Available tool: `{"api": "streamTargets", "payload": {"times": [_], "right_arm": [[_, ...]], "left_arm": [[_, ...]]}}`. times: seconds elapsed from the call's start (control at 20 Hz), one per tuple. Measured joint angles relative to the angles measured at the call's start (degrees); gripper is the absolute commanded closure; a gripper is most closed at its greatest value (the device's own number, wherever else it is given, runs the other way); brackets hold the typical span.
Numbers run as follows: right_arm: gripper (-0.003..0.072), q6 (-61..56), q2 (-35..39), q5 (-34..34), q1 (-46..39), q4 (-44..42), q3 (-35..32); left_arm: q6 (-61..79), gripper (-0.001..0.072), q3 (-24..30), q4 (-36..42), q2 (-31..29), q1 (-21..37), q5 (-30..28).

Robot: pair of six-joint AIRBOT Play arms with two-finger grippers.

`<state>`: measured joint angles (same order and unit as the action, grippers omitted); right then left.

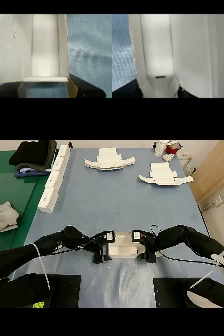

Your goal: Fold the box.

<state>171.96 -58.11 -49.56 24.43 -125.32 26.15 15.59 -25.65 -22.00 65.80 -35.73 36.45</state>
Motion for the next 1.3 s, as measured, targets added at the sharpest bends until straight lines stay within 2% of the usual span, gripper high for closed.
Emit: {"api": "streamTargets", "payload": {"times": [0.2,0.25,0.3,0.35,1.3], "right_arm": [[0.0182,0.02,0.00,0.00,0.00,0.00,0.00],[0.0182,0.02,0.00,0.00,0.00,0.00,0.00],[0.0182,0.02,0.00,0.02,0.00,0.00,0.00],[0.0182,0.04,0.00,-0.04,0.00,0.02,0.00],[0.0182,0.02,0.00,0.00,0.00,0.02,0.00]], "left_arm": [[-0.22,0.0012,0.00,-0.20,0.00,0.00,-0.07],[-0.28,0.0062,0.00,-0.24,0.00,0.00,-0.07],[-0.37,0.0157,0.00,-0.24,0.00,0.00,-0.09],[-0.39,0.0169,0.00,-0.26,0.00,0.00,-0.20],[-0.68,0.0169,0.00,-0.31,0.00,0.00,-0.04]]}}
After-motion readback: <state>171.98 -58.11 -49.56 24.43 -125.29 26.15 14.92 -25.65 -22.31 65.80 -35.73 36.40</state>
